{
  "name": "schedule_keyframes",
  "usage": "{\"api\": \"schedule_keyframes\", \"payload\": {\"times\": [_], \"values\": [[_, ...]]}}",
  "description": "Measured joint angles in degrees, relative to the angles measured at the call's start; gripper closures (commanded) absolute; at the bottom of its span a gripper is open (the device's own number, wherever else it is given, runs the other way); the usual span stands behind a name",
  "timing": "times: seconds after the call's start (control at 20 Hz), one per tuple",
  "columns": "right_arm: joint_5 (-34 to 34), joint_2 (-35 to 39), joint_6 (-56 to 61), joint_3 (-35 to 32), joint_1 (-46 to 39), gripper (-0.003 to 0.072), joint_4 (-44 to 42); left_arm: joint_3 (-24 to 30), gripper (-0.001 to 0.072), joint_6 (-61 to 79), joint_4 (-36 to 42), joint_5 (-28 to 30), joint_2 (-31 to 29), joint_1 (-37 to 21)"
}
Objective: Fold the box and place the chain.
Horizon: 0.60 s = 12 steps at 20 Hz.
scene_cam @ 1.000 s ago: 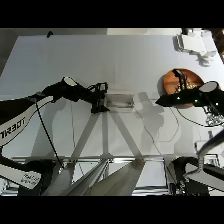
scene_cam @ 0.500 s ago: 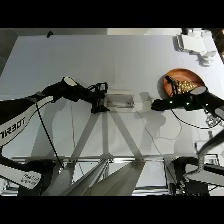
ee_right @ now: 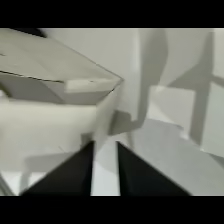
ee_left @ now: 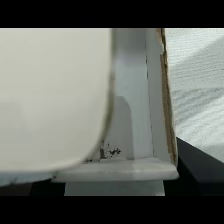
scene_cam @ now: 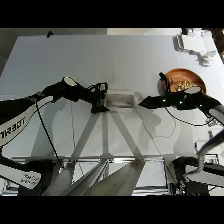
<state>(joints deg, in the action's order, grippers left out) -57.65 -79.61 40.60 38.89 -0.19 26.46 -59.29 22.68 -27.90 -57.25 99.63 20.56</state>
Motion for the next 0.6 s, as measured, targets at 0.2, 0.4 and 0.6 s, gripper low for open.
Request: {"api": "schedule_keyframes", "payload": {"times": [0.2,0.4,0.6], "values": [[-1.01,0.0,-0.39,0.0,0.15,0.0465,-1.92,0.0,0.0286,0.0,0.0,0.0,0.0,0.0],[-1.42,0.0,-0.57,0.0,0.24,0.0341,-2.89,0.0,0.0286,0.0,0.0,0.02,0.0,0.0],[-0.94,0.0,-0.61,0.0,1.97,0.0199,-2.95,0.0,0.0286,0.0,0.0,0.0,0.0,0.0]]}}
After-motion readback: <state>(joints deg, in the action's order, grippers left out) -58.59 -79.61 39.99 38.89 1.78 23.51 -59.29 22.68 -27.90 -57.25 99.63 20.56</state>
